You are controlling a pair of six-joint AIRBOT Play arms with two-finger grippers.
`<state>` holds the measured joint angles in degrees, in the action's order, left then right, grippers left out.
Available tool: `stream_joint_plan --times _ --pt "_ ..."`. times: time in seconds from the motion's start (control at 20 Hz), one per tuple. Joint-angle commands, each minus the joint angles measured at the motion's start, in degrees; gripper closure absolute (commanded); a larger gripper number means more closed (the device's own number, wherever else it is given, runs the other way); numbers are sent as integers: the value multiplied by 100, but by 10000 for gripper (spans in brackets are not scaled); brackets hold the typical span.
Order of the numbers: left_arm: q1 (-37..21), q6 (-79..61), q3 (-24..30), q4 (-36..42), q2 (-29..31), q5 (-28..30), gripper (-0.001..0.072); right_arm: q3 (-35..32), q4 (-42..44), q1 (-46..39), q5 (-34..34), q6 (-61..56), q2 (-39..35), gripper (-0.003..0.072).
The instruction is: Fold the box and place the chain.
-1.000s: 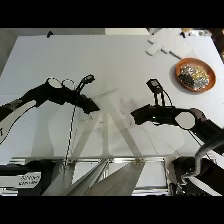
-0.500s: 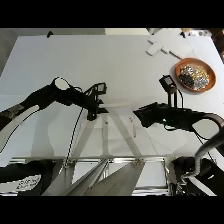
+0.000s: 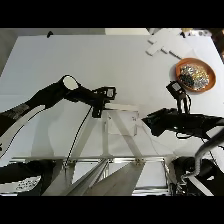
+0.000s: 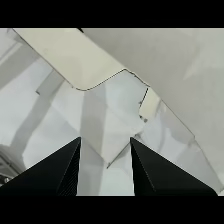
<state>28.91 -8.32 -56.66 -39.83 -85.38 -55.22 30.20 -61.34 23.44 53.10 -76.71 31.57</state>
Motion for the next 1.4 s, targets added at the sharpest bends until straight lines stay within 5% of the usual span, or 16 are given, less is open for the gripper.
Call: stream_joint_plan --times 0.0,1.35 --pt "13 155 -26 -52 -221 111 703 2 -103 -11 114 0 -24 342" --pt "13 234 -26 352 -448 149 703 2 -339 -11 179 33 -24 342"
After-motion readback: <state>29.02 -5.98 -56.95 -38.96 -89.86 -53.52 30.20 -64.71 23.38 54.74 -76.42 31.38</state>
